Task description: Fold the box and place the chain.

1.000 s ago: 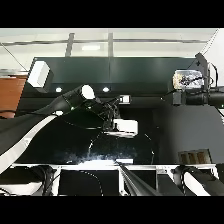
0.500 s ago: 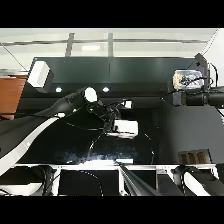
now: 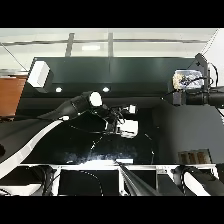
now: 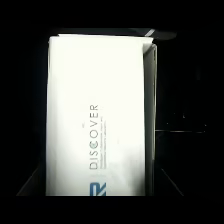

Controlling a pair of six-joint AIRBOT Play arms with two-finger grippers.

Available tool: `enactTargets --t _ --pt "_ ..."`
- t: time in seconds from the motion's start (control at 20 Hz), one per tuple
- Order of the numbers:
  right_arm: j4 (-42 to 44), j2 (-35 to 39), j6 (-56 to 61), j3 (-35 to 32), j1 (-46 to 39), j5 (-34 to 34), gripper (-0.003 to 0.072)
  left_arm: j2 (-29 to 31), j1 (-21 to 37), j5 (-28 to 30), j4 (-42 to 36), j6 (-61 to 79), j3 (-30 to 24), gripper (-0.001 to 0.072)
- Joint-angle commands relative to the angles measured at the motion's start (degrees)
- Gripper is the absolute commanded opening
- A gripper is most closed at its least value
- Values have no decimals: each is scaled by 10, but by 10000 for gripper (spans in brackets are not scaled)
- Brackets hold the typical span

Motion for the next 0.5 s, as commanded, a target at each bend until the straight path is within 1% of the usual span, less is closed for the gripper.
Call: enactTargets --t 0.0,0.05,0.1,0.15,0.2,0.25,0.35,0.45 --pt "0 0 0 1 0 -4 9 -11 -16 31 16 5 0 708" --pt "0 0 0 1 0 -5 8 -15 -18 28 19 13 0 704" --pt "0 0 0 1 0 -6 9 -16 -20 28 21 13 0 651" --pt "0 0 1 1 0 -6 8 -12 -19 25 21 9 0 399" --pt "0 0 1 1 0 -5 8 -3 -17 24 30 9 0 261" --pt "0 0 2 1 0 -5 8 10 -13 23 47 4 0 261" --pt "0 0 3 1 0 -4 8 45 13 23 102 -79 0 263" --pt "0 0 4 1 0 -4 8 78 70 7 172 -187 0 276"
